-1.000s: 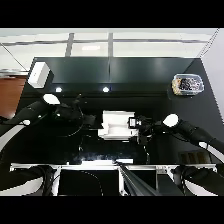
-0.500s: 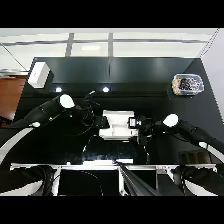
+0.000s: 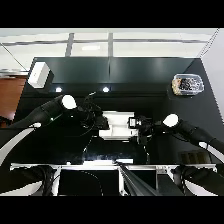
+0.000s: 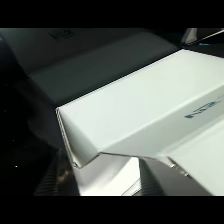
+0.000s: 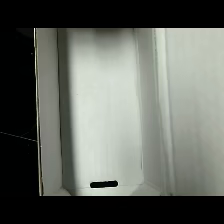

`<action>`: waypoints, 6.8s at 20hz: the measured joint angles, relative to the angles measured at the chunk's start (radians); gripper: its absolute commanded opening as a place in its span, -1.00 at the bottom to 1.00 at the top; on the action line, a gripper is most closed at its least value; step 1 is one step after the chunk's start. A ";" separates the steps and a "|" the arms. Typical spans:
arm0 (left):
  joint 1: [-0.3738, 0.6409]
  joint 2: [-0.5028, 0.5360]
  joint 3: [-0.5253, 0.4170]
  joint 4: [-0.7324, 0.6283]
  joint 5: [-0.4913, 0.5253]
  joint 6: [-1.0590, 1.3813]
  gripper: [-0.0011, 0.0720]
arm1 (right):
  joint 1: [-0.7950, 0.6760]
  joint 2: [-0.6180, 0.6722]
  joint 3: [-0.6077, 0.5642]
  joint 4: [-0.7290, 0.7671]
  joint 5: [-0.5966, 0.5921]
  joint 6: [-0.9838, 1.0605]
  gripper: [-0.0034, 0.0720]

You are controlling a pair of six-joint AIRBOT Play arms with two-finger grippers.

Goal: Fold the box and place the chain.

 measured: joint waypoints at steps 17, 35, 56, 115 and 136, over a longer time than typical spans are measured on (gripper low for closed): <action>-0.213 -0.002 0.079 0.415 0.008 -0.521 0.29 | 0.000 0.000 0.000 0.002 -0.014 0.011 0.24; -0.333 -0.152 0.240 0.607 -0.120 -0.726 -0.25 | 0.000 0.000 0.000 0.001 -0.012 0.010 0.23; -0.343 -0.165 0.276 0.636 -0.163 -0.766 -0.89 | 0.000 0.000 0.000 0.003 -0.014 0.015 0.23; -0.341 -0.158 0.276 0.634 -0.141 -0.790 -0.89 | 0.002 0.109 0.011 -0.010 0.016 0.305 -0.86; -0.337 -0.158 0.276 0.639 -0.163 -0.789 -0.89 | -0.543 0.060 -0.122 0.030 0.388 1.281 -0.86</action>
